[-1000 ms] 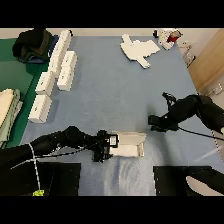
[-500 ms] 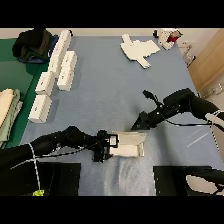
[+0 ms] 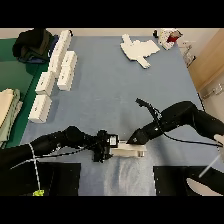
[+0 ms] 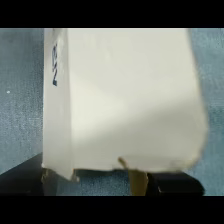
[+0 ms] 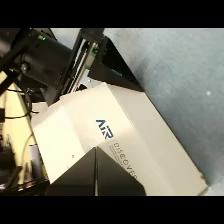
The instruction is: Fold the box.
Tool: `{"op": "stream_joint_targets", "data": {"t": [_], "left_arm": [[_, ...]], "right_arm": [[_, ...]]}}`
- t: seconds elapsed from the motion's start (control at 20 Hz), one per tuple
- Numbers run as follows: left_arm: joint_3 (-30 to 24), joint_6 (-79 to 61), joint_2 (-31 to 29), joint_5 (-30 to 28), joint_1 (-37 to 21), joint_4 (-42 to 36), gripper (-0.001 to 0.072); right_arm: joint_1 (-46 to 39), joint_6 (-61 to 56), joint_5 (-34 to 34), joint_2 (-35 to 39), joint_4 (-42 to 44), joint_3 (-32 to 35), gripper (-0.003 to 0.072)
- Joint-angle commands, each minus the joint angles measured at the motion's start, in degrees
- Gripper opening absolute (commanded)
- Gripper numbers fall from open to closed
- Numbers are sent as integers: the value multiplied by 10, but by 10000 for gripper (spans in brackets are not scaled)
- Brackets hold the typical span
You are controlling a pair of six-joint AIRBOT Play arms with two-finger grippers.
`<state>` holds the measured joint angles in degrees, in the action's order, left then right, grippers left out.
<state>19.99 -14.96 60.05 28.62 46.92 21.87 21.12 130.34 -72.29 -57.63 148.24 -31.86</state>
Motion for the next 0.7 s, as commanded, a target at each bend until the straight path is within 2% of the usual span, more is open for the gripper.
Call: {"op": "stream_joint_targets", "data": {"t": [0.0, 0.25, 0.4, 0.5, 0.65], "left_arm": [[0, 0, 0, 0, 0, 0, 409], [0, 0, 0, 0, 0, 0, 409], [0, 0, 0, 0, 0, 0, 409], [0, 0, 0, 0, 0, 0, 409], [0, 0, 0, 0, 0, 0, 409]], "right_arm": [[41, 64, 94, 85, -12, 42, 6], [137, 114, 254, 214, -37, 119, 20], [217, 113, 348, 271, -88, 155, 45], [264, 111, 385, 285, -145, 165, 62], [313, 92, 399, 274, -227, 165, 63]]}}
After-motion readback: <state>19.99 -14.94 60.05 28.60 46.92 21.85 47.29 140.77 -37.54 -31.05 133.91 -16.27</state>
